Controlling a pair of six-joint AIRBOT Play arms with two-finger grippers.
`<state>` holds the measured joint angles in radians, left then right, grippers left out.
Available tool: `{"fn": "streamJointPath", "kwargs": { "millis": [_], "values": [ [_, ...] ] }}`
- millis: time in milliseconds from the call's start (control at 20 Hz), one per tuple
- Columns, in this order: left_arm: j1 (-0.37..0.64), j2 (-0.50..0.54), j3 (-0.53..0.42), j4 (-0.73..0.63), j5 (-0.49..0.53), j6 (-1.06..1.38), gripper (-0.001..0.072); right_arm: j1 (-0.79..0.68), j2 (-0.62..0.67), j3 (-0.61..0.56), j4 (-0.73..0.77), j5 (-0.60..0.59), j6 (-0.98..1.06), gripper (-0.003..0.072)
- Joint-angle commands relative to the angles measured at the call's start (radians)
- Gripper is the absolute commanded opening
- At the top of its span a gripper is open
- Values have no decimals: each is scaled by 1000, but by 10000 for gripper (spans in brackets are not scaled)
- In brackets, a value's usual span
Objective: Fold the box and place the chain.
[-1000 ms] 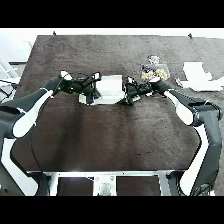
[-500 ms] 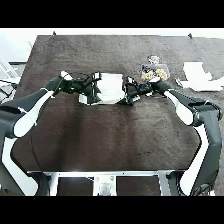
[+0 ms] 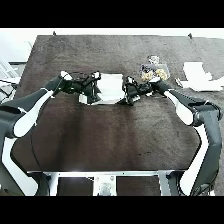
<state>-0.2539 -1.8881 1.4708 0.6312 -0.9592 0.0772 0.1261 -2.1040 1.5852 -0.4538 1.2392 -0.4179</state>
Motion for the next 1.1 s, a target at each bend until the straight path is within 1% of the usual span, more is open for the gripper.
{"fn": "streamJointPath", "kwargs": {
  "millis": [0,50,100,200,400,500,650,750,900,1000,1050],
  "values": [
    [1,-1,0,41,-13,2,194,1,0,0,0,0,-2,591],
    [1,-1,0,51,-29,2,168,1,0,0,0,0,-2,591],
    [1,-1,0,60,-45,2,167,1,0,0,0,0,-2,590],
    [1,0,1,85,-80,2,21,1,0,0,0,0,-2,591],
    [3,2,1,151,-108,-26,20,1,0,0,0,0,-2,590],
    [18,17,1,156,-120,-41,19,1,0,0,0,0,-2,590],
    [70,62,3,155,-150,-80,18,1,0,0,0,0,-2,591],
    [106,106,2,156,-201,-122,18,1,0,0,0,0,-2,590],
    [145,173,2,150,-224,-268,16,1,0,0,0,0,-2,591],
    [163,234,-5,152,-253,-495,15,1,0,0,0,0,-2,591],
    [171,273,-25,151,-242,-577,15,1,0,0,0,0,-2,591]
  ]
}}
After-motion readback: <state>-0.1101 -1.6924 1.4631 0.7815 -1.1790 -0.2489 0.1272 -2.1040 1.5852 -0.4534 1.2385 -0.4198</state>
